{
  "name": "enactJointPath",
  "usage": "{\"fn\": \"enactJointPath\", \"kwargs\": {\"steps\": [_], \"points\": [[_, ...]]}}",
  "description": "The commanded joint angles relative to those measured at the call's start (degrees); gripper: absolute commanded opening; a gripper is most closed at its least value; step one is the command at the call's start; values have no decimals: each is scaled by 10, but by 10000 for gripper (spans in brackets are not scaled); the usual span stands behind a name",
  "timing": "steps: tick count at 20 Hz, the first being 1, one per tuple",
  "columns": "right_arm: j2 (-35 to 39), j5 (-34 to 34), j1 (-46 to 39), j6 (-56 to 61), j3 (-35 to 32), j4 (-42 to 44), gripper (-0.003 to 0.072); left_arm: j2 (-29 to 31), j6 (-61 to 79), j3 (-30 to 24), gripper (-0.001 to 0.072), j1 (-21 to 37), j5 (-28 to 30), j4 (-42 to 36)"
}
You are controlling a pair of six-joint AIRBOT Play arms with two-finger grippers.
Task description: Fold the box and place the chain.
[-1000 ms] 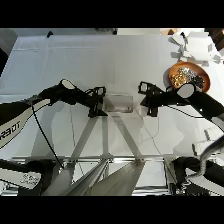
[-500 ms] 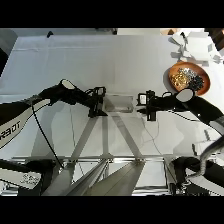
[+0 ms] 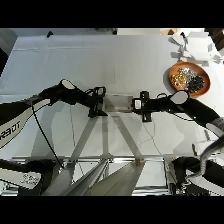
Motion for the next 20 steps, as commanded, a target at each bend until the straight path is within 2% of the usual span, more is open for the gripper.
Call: {"fn": "enactJointPath", "kwargs": {"steps": [1, 2, 4, 10, 14, 15, 17, 20], "points": [[0, -4, 3, -1, 0, 2, 145, 0, 0, 0, 141, 0, 0, 0], [0, -4, 3, -1, 0, 2, 143, 0, 0, 0, 141, 0, 0, 0], [0, -4, 3, -1, 0, 2, 9, 0, 0, 0, 141, 0, 0, 0], [45, -2, -17, 1, 0, 2, 9, 0, 0, 0, 141, 0, 0, 0], [49, 75, -78, 1, 0, 2, 9, 0, 0, 0, 141, 0, 0, 0], [48, 76, -89, 1, 0, 4, 9, 0, 0, 0, 141, 0, 0, 0], [33, 66, -96, 1, 0, 17, 7, 0, 0, 0, 141, 0, 0, 0], [-30, 71, -95, -2, 0, 41, 7, 0, 0, 0, 141, 0, 0, 0]]}}
